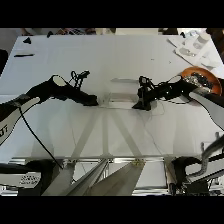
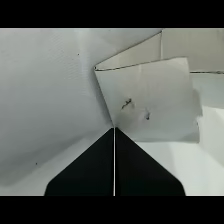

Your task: Fold the box and place the chain.

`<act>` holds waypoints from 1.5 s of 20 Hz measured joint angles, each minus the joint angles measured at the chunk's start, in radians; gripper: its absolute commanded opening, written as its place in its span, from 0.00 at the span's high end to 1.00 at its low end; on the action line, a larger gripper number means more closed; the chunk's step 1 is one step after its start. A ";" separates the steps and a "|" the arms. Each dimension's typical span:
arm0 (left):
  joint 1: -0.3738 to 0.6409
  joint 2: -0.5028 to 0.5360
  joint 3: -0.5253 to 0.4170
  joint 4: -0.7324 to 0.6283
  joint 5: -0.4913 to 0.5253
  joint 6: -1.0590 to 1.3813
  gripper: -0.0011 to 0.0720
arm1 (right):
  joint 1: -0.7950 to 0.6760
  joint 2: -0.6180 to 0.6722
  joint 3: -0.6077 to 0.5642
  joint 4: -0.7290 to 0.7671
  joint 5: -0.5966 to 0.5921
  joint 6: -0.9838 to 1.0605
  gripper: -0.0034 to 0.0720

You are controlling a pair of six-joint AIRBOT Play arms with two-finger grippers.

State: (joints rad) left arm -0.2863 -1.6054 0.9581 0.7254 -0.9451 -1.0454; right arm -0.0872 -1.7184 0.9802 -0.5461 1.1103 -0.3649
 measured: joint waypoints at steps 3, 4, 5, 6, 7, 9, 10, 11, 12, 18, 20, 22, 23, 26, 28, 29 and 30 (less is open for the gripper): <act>0.000 -0.007 0.000 -0.015 0.011 -0.005 0.97 | 0.000 0.000 0.000 0.000 0.000 0.000 0.42; 0.003 -0.008 0.000 -0.018 0.014 -0.005 0.97 | 0.000 0.000 0.000 0.000 0.000 0.000 0.42; 0.006 -0.010 0.000 -0.021 0.016 -0.005 0.97 | 0.000 0.000 0.000 0.000 0.000 0.000 0.42; 0.012 -0.010 0.000 -0.023 0.026 -0.004 0.97 | 0.000 0.000 0.000 0.000 0.000 0.000 0.42; 0.019 -0.011 0.000 -0.025 0.029 -0.002 0.97 | 0.000 0.000 0.000 0.002 0.002 0.001 0.42; 0.032 -0.006 0.000 -0.025 0.028 0.004 0.97 | 0.000 0.000 0.000 0.002 0.003 0.001 0.42; 0.037 -0.002 0.000 -0.020 0.032 0.006 0.97 | 0.000 0.000 0.000 0.002 0.002 0.000 0.42; 0.040 0.002 0.000 -0.014 0.034 0.009 0.97 | 0.000 0.000 0.000 0.002 0.002 0.001 0.42; 0.042 0.003 0.000 -0.011 0.036 0.010 0.97 | 0.000 0.000 0.000 0.002 0.002 0.000 0.42; 0.015 -0.011 0.000 -0.017 0.054 0.017 0.97 | 0.000 0.000 0.000 0.001 0.001 0.000 0.42; 0.010 -0.014 0.000 -0.037 0.055 0.023 0.97 | 0.000 0.000 0.000 0.001 0.001 0.000 0.42; 0.007 -0.015 0.000 -0.065 0.057 0.034 0.97 | 0.000 0.000 0.000 0.001 0.001 0.000 0.42; 0.006 -0.016 0.000 -0.084 0.057 0.043 0.97 | 0.000 0.000 0.000 0.001 0.001 0.000 0.42; 0.006 -0.015 0.000 -0.175 0.055 0.086 0.96 | 0.000 0.000 0.000 0.001 0.001 0.000 0.42; 0.006 -0.014 0.000 -0.235 0.055 0.114 0.92 | 0.000 0.000 0.000 0.001 0.001 0.000 0.42; 0.006 -0.013 0.000 -0.261 0.055 0.124 0.83 | 0.000 0.000 0.000 0.001 0.001 0.000 0.42; 0.006 -0.013 0.000 -0.282 0.054 0.130 0.68 | 0.000 0.000 0.000 0.001 0.001 0.000 0.42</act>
State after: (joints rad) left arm -0.2806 -1.6184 0.9577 0.4435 -0.8909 -0.9150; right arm -0.0868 -1.7184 0.9802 -0.5453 1.1114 -0.3645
